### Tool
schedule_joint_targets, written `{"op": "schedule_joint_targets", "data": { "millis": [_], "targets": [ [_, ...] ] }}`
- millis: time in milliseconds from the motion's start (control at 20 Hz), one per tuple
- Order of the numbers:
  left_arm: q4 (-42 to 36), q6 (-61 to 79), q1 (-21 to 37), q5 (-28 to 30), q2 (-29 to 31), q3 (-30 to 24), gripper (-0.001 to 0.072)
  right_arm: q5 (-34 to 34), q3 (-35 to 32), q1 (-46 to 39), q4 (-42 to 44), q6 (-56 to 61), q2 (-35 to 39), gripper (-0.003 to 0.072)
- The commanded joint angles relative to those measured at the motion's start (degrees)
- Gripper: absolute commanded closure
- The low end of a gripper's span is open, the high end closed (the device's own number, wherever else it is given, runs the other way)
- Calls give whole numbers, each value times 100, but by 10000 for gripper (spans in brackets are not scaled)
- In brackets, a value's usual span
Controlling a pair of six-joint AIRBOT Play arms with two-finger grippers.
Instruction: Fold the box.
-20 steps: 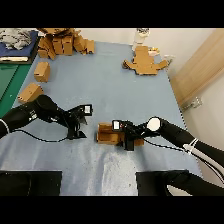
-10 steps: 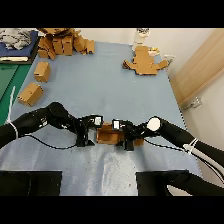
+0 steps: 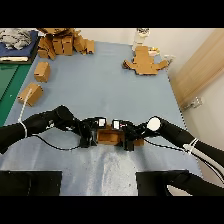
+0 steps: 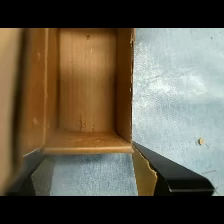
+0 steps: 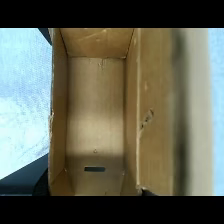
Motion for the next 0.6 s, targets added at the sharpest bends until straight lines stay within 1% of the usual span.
{"op": "schedule_joint_targets", "data": {
  "millis": [0,400,550],
  "targets": [
    [-111,20,-138,197,-44,7,11,2,4,7,9,-2,0,109],
    [-151,13,-229,302,-44,31,12,2,4,7,4,-2,0,109],
    [-151,-186,-229,302,-44,68,12,2,4,7,2,-2,0,109]
  ]
}}
